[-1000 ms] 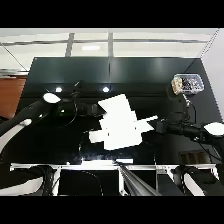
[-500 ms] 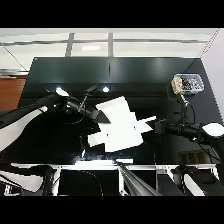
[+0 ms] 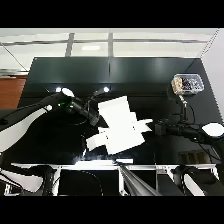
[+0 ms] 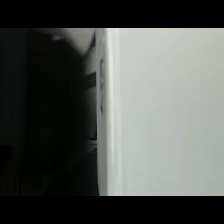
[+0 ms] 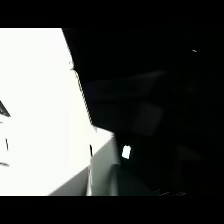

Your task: Fold the box and place the chain.

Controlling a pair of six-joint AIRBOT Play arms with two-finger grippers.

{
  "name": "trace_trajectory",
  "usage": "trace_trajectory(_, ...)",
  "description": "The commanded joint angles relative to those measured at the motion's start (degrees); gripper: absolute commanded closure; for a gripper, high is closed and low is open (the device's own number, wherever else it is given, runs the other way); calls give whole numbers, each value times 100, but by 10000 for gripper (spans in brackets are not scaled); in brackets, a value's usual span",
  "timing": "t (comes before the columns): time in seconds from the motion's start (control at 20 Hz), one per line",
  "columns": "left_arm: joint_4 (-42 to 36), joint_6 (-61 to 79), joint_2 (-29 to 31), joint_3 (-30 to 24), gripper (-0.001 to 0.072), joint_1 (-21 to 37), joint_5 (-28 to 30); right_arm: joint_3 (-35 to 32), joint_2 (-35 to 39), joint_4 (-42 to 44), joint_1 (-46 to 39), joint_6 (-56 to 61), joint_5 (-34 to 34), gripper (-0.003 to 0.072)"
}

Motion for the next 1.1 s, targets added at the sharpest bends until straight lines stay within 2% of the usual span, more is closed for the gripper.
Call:
trace_trajectory(0.0,55,96,48,136,686,-31,59,258,4,-623,-157,11,125,51)
trace_trajectory(0.15,503,-101,442,131,689,-221,481,1200,4,-1659,-319,-348,927,51)
trace_trajectory(0.25,708,103,925,2,688,-544,1189,1690,4,-1950,-315,-728,1471,51)
trace_trajectory(0.3,721,592,1143,-140,686,-721,1777,1762,4,-1902,-304,-885,1582,52)
trace_trajectory(0.35,728,1174,1235,-247,684,-872,2223,1759,0,-1888,-243,-988,1578,52)
trace_trajectory(0.5,1084,2632,1200,-256,685,-1193,2411,1541,-7,-1917,160,-1362,1416,52)
trace_trajectory(0.7,1163,2629,1119,-260,685,-1405,2911,1113,-7,-2415,678,-1499,990,55)
trace_trajectory(0.85,1464,2601,1032,-262,685,-1408,2907,734,-7,-2446,885,-1875,529,55)
trace_trajectory(1.05,1565,1803,949,-286,685,-1408,2922,273,-13,-2444,1187,-2350,164,55)
